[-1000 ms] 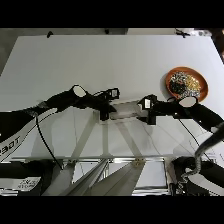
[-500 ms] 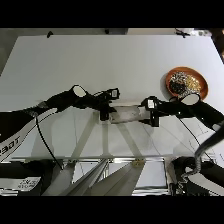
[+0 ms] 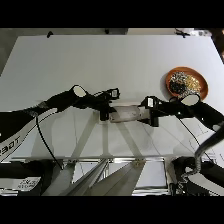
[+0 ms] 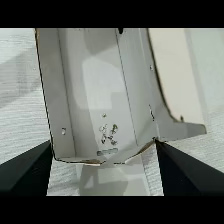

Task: Fold the box and place the chain.

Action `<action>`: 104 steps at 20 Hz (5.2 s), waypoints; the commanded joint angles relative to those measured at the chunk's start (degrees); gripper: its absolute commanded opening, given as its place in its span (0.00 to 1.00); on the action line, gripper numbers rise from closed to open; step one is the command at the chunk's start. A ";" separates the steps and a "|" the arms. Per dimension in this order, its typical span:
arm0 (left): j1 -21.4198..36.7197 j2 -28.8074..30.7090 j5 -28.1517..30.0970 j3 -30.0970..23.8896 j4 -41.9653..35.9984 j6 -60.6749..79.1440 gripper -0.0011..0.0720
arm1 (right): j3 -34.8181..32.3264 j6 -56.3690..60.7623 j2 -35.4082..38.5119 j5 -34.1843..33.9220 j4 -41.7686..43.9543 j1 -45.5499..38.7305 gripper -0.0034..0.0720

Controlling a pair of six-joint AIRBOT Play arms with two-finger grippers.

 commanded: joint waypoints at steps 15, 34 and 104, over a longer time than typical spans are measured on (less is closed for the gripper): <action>-0.02 0.00 0.02 0.00 0.00 -0.02 0.03 | 3.10 2.32 0.11 1.07 -2.51 -0.04 0.95; -0.02 0.00 0.02 0.00 0.00 -0.02 0.03 | -5.81 7.17 7.78 -3.48 -10.47 0.55 0.96; -0.02 0.00 0.00 0.00 0.00 -0.02 0.03 | 4.63 6.23 -2.40 -6.03 -6.12 6.27 0.94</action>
